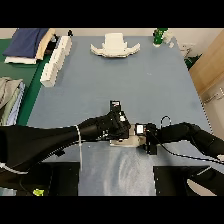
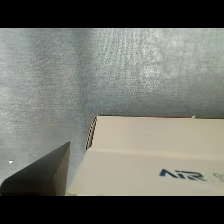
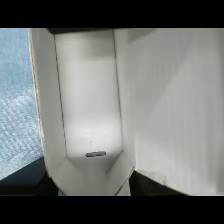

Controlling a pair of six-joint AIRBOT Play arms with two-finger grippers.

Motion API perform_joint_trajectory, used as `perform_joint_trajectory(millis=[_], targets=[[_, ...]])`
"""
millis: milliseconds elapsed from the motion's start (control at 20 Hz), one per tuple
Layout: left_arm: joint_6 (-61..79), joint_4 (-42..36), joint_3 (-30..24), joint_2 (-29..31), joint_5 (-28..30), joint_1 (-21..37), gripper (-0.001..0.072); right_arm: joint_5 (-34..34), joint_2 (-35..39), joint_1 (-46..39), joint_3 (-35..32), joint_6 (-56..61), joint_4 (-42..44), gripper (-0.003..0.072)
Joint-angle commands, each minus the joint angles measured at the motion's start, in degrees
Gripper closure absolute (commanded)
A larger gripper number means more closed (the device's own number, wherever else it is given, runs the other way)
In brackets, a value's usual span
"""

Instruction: Fold the box.

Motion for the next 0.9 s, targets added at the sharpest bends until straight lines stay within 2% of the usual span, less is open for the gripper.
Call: perform_joint_trajectory(millis=[0, 50, 150, 200, 450, 500, 550, 600, 850], targets=[[-0.4, 0.2, 0.2, -1.3, -0.5, -0.3, 0.0245, 0.0, 0.0, 0.0, 0.0, 0.0, 0.0, 0.0213], [-0.4, 0.2, 0.3, -2.0, -0.2, -0.4, 0.0247, 0.0, 0.0, 0.0, 0.0, 0.0, 0.0, 0.0212], [-0.3, 0.3, 0.3, -2.5, -0.2, -0.7, 0.0564, 0.0, 0.0, 0.0, 0.0, 0.0, 0.0, 0.0212], [-0.2, 0.3, 0.3, -2.5, 0.1, -0.7, 0.0689, 0.0, 0.0, 0.0, 0.0, 0.0, 0.0, 0.0212], [-0.2, 0.2, 0.3, -2.5, 0.2, -0.7, 0.0694, 0.0, 0.0, 0.0, 0.0, 0.0, 0.0, 0.0212], [-0.1, 0.0, 0.3, -2.4, 0.2, -0.7, 0.0513, 0.0, 0.0, 0.0, 0.0, 0.0, 0.0, 0.0212], [-0.3, 0.0, 0.3, -2.4, -0.2, -0.7, 0.0213, 0.0, 0.0, 0.0, 0.0, 0.0, 0.0, 0.0212], [-0.4, 0.0, 0.3, -2.4, -1.1, -0.7, 0.0174, 0.0, 0.0, 0.0, 0.0, 0.0, 0.0, 0.0212], [0.4, 0.4, 2.3, -0.6, -6.3, -0.6, 0.0174, 0.0, 0.0, 0.0, 0.0, 0.0, 0.0, 0.0212]])
